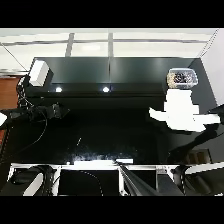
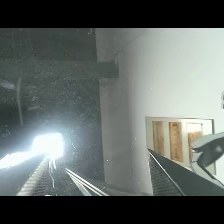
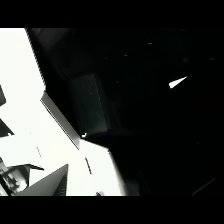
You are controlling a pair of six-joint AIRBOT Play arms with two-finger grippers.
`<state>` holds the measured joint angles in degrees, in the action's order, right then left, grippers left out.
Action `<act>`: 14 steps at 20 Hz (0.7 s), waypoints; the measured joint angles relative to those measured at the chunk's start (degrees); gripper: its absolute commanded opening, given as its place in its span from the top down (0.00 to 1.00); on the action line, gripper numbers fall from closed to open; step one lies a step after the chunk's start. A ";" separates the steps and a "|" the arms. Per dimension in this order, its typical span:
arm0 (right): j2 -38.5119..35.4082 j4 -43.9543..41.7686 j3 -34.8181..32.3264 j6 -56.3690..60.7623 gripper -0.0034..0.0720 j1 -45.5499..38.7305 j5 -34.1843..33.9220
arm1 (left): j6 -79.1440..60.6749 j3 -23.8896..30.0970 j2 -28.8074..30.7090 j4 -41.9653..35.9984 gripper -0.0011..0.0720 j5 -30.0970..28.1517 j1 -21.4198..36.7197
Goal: Fold the box and place the chain.
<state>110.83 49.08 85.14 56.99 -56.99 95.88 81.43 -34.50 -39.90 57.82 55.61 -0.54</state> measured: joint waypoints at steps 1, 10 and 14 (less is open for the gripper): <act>-0.04 0.07 0.02 -0.09 0.93 0.59 0.48 | 0.00 0.00 0.00 0.02 0.02 0.20 -0.02; -7.98 -1.99 -5.46 -3.02 0.93 5.49 1.40 | 0.00 0.00 -0.04 0.35 0.02 0.79 0.00; -15.93 -5.27 -11.04 -1.88 0.93 10.14 0.02 | -0.09 0.00 -0.04 0.31 0.02 1.51 -0.02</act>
